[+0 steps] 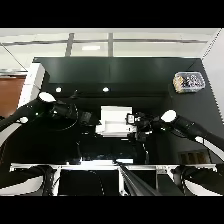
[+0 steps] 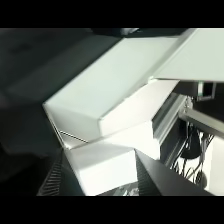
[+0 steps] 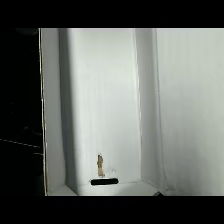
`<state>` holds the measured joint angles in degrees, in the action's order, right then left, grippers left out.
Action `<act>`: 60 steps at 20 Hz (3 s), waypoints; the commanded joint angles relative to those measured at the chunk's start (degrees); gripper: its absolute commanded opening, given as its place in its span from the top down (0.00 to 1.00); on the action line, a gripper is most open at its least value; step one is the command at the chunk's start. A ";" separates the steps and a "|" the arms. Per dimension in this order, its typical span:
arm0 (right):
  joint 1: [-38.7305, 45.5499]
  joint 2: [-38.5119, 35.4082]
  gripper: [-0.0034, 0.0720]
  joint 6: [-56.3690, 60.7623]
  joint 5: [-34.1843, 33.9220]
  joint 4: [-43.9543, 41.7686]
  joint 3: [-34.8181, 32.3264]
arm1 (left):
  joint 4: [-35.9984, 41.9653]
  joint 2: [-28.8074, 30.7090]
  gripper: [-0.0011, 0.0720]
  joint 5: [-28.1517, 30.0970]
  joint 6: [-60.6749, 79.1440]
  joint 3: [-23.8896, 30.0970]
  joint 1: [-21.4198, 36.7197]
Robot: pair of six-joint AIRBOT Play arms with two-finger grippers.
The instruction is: Fold the box and place the chain.
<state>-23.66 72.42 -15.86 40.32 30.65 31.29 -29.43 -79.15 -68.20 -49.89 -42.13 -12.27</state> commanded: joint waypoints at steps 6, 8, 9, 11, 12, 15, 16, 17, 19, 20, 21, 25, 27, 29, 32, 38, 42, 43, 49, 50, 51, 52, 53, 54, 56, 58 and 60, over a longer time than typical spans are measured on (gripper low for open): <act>-0.07 0.02 0.37 0.02 0.00 0.00 -0.02 | -1.22 0.04 0.31 1.16 -3.98 -0.59 -4.50; -0.07 0.02 0.37 0.02 0.00 -0.02 -0.02 | -4.94 0.04 0.31 2.45 -10.99 -2.34 -5.97; -0.07 0.02 0.37 0.02 0.00 -0.02 -0.02 | -6.69 0.04 0.31 3.41 -14.56 -3.23 -6.95; -0.07 0.02 0.37 0.02 -0.02 -0.02 -0.02 | -12.37 0.04 0.31 4.94 -23.26 -5.44 -9.73; -0.07 0.02 0.37 0.02 -0.02 -0.02 -0.02 | -15.89 0.04 0.31 5.35 -26.88 -6.64 -11.21; -0.07 0.02 0.37 0.02 -0.02 -0.02 -0.02 | -25.22 0.04 0.31 9.66 -37.00 -9.73 -16.35; -0.07 0.02 0.37 0.02 -0.02 -0.02 -0.02 | -27.08 0.04 0.31 11.72 -40.26 -10.32 -18.14; -0.07 0.02 0.37 0.02 -0.02 -0.02 -0.02 | -28.57 0.04 0.31 13.22 -43.23 -10.78 -19.87; -0.07 0.02 0.37 0.04 -0.02 -0.02 -0.02 | -30.86 0.04 0.31 14.75 -47.63 -11.26 -22.69; -0.07 0.02 0.37 0.04 -0.02 -0.02 -0.02 | -32.92 0.04 0.31 14.62 -49.96 -11.50 -23.78; -0.07 0.02 0.37 0.04 -0.02 -0.02 -0.02 | -35.06 0.04 0.31 14.34 -52.30 -11.52 -24.61; -0.07 0.02 0.37 0.02 -0.02 -0.02 -0.02 | -45.00 -0.07 0.31 14.19 -62.36 -11.52 -27.43; -0.07 0.02 0.37 0.04 -0.02 -0.02 -0.02 | -50.38 -0.37 0.31 13.55 -66.88 -11.61 -29.16; -0.07 0.02 0.37 0.04 -0.02 0.00 -0.02 | -55.19 -1.86 0.31 10.10 -69.79 -13.18 -31.08; -0.07 0.02 0.37 0.04 -0.02 -0.02 -0.02 | -59.39 -4.61 0.31 5.77 -70.82 -17.44 -33.33; -0.09 0.02 0.37 0.02 0.00 0.00 -0.02 | -57.09 -6.75 0.31 3.02 -78.77 -21.07 -34.67; -0.09 0.02 0.37 0.02 0.00 0.00 -0.02 | -57.07 -6.84 0.58 2.05 -82.64 -21.07 -35.32; -0.09 0.02 0.37 0.02 0.00 0.00 -0.02 | -57.07 -6.84 0.77 2.08 -83.06 -21.07 -35.32; -0.07 0.00 0.36 0.02 -0.02 0.00 -0.02 | -57.11 -6.84 0.95 2.14 -83.23 -21.07 -35.32; -0.04 -0.04 0.27 0.22 -0.02 0.00 -0.02 | -57.11 -6.84 0.95 2.14 -83.25 -21.07 -35.32; -0.04 -0.17 0.00 1.03 -0.02 0.00 0.00 | -57.13 -6.84 0.95 2.14 -83.23 -21.07 -35.32; -0.02 -0.63 0.00 1.88 -0.02 0.09 0.00 | -57.13 -6.84 0.95 2.14 -83.23 -21.07 -35.32; 0.09 -1.55 0.00 3.17 0.00 1.01 0.00 | -57.27 -6.84 0.95 2.12 -83.23 -21.07 -35.30; 0.09 -2.71 0.00 5.31 0.20 2.97 0.00 | -57.44 -6.84 0.95 2.10 -83.23 -21.07 -35.30; 0.09 -5.68 0.00 11.26 1.77 10.95 0.00 | -57.55 -6.82 0.95 2.10 -83.23 -21.07 -35.30; 0.09 -8.35 0.00 15.93 4.35 19.47 0.00 | -57.53 -6.82 0.95 2.12 -83.23 -21.07 -35.32; 0.09 -8.96 0.00 16.52 5.09 23.12 0.00 | -57.53 -6.82 0.95 2.12 -83.21 -21.07 -35.32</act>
<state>-23.59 65.47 -3.86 43.33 45.12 31.29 -86.78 -86.00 -66.17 -133.01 -63.16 -47.55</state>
